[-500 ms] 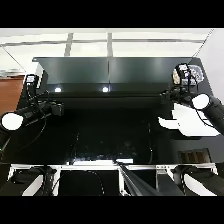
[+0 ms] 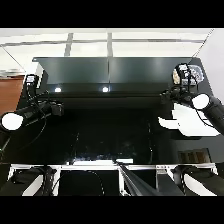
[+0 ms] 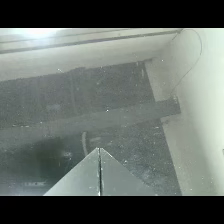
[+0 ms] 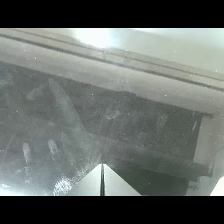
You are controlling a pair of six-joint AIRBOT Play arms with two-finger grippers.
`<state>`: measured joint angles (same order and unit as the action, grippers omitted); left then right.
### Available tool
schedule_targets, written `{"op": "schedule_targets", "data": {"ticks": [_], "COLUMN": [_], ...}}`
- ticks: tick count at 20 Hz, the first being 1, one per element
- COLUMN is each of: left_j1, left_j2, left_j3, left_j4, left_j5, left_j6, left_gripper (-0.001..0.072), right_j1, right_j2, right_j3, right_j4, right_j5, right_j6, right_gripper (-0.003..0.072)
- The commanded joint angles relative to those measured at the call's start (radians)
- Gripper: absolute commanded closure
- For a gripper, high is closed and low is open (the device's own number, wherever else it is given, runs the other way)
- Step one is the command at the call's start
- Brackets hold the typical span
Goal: Fold the box and place the chain.
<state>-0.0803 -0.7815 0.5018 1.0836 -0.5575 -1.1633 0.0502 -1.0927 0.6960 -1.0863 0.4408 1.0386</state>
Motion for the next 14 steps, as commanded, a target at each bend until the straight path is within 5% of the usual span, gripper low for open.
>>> {"op": "schedule_targets", "data": {"ticks": [1, 3, 5, 9, 10, 11, 12, 14], "left_j1": [-0.001, -0.001, -0.003, -0.003, -0.003, -0.004, -0.004, 0.007], "left_j2": [0.001, 0.001, -0.007, -0.042, -0.062, -0.083, -0.103, -0.133], "left_j3": [0.0, 0.0, -0.001, -0.001, -0.001, 0.0, 0.0, 0.003], "left_j4": [0.0, 0.0, 0.0, -0.045, -0.095, -0.137, -0.148, -0.146], "left_j5": [0.001, 0.001, 0.112, 0.285, 0.325, 0.343, 0.334, 0.28], "left_j6": [0.0, 0.0, 0.0, 0.0, 0.0, 0.0, 0.0, -0.003], "left_gripper": [0.0683, 0.0683, 0.0682, 0.0682, 0.0677, 0.0527, 0.0071, -0.0002], "right_j1": [0.0, 0.0, 0.003, 0.008, 0.008, 0.005, -0.01, -0.095], "right_j2": [0.0, 0.0, 0.0, -0.008, -0.016, -0.026, -0.032, -0.035], "right_j3": [0.0, 0.0, 0.0, 0.0, 0.0, 0.0, 0.005, 0.032], "right_j4": [0.0, 0.004, 0.042, 0.228, 0.26, 0.257, 0.257, 0.25], "right_j5": [0.0, 0.0, -0.034, -0.272, -0.337, -0.369, -0.347, -0.257], "right_j6": [0.0, 0.001, 0.0, 0.001, 0.0, -0.003, -0.003, -0.002], "right_gripper": [0.0669, 0.0668, 0.0669, 0.0659, 0.0392, -0.0018, -0.002, -0.002]}}
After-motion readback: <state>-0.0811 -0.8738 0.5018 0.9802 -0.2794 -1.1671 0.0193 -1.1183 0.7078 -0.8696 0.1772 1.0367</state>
